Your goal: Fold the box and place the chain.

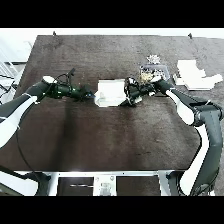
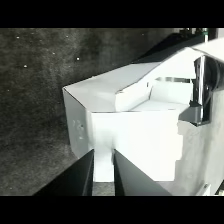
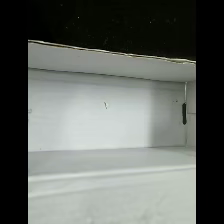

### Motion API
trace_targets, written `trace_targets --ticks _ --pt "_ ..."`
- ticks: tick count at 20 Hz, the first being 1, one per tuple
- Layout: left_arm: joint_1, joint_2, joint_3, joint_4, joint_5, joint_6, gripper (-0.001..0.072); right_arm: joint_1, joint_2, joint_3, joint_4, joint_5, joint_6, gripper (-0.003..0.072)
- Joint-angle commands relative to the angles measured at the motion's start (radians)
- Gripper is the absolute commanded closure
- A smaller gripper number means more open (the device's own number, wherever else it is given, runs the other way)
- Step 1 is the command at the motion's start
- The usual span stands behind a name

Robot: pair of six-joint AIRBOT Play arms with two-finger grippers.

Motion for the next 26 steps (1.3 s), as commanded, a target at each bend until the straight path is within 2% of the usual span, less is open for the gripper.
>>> trace_targets --ticks 1,2,3,11,12,26 --pt "0.000 0.004 0.002 -0.015 -0.010 0.008 0.0550 0.000 0.000 0.001 0.000 0.000 0.000 0.0110" --pt "0.000 0.004 0.002 -0.022 -0.013 0.011 0.0485 0.000 0.000 0.001 0.000 0.000 0.000 0.0110" --pt "0.000 0.004 0.002 -0.030 -0.014 0.019 0.0451 0.000 0.000 0.001 0.000 0.000 0.000 0.0110" --pt "-0.026 0.001 -0.007 -0.015 0.039 0.001 0.0449 0.000 0.000 0.001 0.000 0.000 0.000 0.0110" --pt "-0.026 0.001 -0.007 -0.015 0.041 0.004 0.0390 0.000 0.000 0.001 0.000 0.000 0.000 0.0110" --pt "-0.070 0.004 0.003 -0.018 0.102 -0.064 0.0393 0.000 0.000 0.001 0.000 0.000 0.000 0.0110"
